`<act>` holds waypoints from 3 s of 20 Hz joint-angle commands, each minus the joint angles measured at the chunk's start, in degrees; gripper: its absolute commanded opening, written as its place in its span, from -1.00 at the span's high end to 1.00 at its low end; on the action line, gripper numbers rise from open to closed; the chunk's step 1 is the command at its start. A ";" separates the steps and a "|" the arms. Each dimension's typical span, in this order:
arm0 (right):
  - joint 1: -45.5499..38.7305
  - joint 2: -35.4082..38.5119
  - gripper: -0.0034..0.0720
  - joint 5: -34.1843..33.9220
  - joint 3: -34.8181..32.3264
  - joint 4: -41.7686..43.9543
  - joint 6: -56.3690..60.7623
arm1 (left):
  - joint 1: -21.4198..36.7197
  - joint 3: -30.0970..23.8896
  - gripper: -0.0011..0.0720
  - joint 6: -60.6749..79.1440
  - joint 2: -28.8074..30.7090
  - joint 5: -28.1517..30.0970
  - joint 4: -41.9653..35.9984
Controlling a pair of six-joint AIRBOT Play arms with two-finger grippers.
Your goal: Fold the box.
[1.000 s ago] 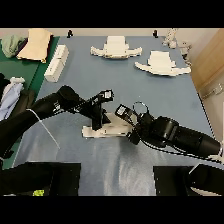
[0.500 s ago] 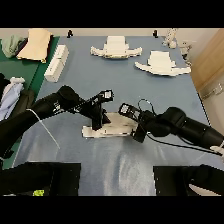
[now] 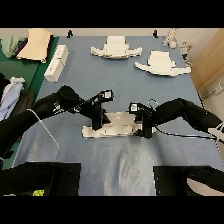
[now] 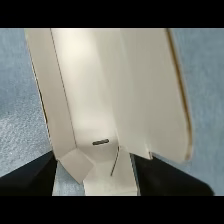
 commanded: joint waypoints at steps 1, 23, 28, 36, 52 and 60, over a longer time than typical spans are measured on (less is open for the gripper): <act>-1.05 -1.42 -1.00 -0.09 0.00 3.10 -4.39 | 0.04 0.07 0.93 0.00 0.00 0.07 -0.02; 2.36 -4.94 -1.00 0.96 -0.85 3.89 -4.26 | 0.04 0.07 0.93 0.00 0.00 0.07 0.00; 2.38 -4.87 -1.00 2.25 -0.39 2.54 -2.19 | 0.04 0.07 0.93 0.00 0.00 0.04 -0.02; 2.38 -4.42 -0.83 3.06 -0.50 2.91 -3.32 | 0.02 0.07 0.93 0.00 0.00 0.04 -0.02; 2.64 -1.29 -0.83 8.33 -4.68 3.72 -4.33 | 0.04 0.07 0.93 0.00 0.00 0.07 -0.02; 4.59 -2.43 -0.83 8.81 -4.68 3.30 -4.33 | 0.04 0.07 0.93 0.00 0.00 0.07 -0.02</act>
